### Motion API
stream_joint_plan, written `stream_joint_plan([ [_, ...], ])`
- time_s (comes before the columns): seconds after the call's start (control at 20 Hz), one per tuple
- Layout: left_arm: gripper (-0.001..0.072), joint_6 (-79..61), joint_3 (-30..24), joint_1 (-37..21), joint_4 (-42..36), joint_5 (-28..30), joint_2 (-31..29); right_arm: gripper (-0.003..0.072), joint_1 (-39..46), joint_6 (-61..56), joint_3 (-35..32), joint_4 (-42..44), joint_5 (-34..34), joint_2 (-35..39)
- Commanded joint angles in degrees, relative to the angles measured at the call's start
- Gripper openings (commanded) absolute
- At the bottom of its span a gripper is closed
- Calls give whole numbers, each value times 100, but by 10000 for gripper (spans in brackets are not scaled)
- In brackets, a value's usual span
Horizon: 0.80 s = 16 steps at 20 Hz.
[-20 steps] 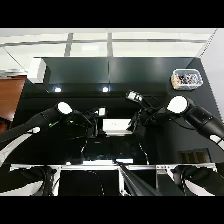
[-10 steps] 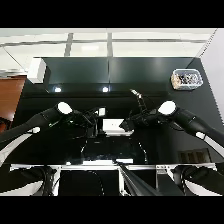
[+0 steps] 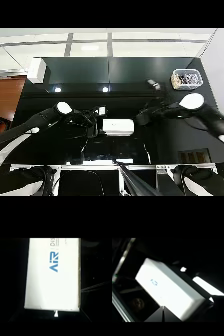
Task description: Fold the box and place the chain.
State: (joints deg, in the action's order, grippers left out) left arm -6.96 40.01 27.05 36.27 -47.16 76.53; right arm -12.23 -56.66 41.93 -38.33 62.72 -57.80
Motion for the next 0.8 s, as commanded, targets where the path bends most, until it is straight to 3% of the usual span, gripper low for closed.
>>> stream_joint_plan([
  [0.0,719,1556,160,-7,1241,-398,-468,17,1005,-249,31,-896,938,726],
  [0.1,720,2031,319,11,1532,-979,-822,16,1408,-254,31,-1038,1128,802],
  [0.25,718,2562,669,341,1484,-824,-826,16,1556,-251,-26,-1034,763,800],
  [0.5,715,3309,1895,1231,1460,-417,354,17,1556,-251,-142,-994,494,793],
  [0.65,715,3615,2551,1449,1362,-612,1008,16,1556,-249,-140,-997,494,793],
  [0.75,716,3615,2653,1482,1366,-765,1165,16,1556,-245,-142,-1003,494,793],
])
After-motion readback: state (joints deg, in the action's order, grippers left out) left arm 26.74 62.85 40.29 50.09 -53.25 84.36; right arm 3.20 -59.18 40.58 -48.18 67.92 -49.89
